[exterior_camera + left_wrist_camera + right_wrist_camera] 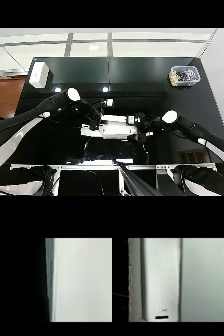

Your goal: Fold the box and place the chain.

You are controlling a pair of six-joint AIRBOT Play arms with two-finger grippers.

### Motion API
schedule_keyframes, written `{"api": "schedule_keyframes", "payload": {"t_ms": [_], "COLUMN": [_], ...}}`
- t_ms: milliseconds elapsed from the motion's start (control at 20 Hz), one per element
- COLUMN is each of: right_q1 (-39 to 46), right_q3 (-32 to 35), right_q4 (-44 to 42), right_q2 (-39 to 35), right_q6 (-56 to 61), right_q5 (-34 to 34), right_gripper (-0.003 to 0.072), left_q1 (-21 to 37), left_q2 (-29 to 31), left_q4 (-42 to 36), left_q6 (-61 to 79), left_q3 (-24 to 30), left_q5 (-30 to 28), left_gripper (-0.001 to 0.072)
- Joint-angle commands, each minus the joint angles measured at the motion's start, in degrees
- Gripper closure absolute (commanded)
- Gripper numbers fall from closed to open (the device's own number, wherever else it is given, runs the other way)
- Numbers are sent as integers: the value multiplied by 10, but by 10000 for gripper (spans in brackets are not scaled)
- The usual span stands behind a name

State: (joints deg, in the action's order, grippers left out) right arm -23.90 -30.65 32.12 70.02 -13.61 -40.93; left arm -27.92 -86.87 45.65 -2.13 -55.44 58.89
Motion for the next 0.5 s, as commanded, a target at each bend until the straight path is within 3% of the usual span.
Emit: {"api": "schedule_keyframes", "payload": {"t_ms": [0,350,400,450], "right_q1": [-2,-2,-2,-2], "right_q3": [0,0,0,0], "right_q4": [17,24,24,24], "right_q2": [4,20,20,20], "right_q6": [-4,-1,-1,-1], "right_q5": [0,-2,-2,-2], "right_gripper": [-14,-13,21,118], "left_q1": [0,0,0,0], "left_q2": [0,0,0,0], "left_q4": [0,0,0,0], "left_q6": [0,0,0,0], "left_q3": [-1,-1,-1,-1], "left_q5": [3,3,3,3], "left_gripper": [684,683,684,684]}}
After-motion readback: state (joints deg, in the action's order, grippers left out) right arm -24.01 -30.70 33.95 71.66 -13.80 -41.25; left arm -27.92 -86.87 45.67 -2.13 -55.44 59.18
